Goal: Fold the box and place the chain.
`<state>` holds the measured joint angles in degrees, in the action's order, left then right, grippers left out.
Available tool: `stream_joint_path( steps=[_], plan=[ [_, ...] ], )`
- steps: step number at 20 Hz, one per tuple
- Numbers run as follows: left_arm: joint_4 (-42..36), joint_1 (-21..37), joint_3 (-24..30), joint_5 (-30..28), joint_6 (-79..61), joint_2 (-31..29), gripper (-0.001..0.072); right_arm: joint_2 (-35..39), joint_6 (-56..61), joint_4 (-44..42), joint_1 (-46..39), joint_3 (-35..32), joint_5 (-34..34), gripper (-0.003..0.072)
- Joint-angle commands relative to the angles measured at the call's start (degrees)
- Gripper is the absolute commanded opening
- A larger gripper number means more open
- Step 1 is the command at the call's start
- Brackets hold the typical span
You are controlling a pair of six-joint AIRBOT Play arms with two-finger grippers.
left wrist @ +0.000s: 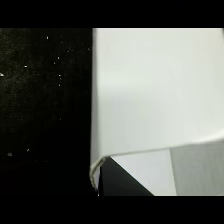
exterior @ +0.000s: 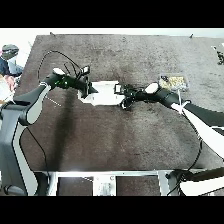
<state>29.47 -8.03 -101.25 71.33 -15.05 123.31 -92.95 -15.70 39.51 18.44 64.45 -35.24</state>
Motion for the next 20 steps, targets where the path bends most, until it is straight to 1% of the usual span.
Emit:
stream_joint_path(
  steps=[1,4,9,11,20],
  plan=[
    [0.02,-0.02,0.0,-0.02,0.0,-0.04,0.0011,-0.5,-0.96,-0.37,-1.68,2.38,-0.98,0.06],
    [0.02,-0.02,0.0,0.0,0.0,-0.02,0.0012,-2.62,-0.98,-3.04,-4.02,6.32,-5.81,0.0601],
    [0.02,-0.02,0.0,0.0,-0.02,-0.02,0.0012,-6.03,-0.98,-3.34,-4.24,10.88,-8.63,0.0603],
    [0.02,-0.02,0.0,0.0,0.0,-0.02,0.0011,-6.99,-0.98,-3.48,-4.9,11.47,-9.01,0.0623],
    [0.02,-0.02,0.0,-0.02,0.0,-0.02,0.0011,-7.98,-2.67,-5.46,-5.62,12.2,-9.84,0.0621]
  ],
)
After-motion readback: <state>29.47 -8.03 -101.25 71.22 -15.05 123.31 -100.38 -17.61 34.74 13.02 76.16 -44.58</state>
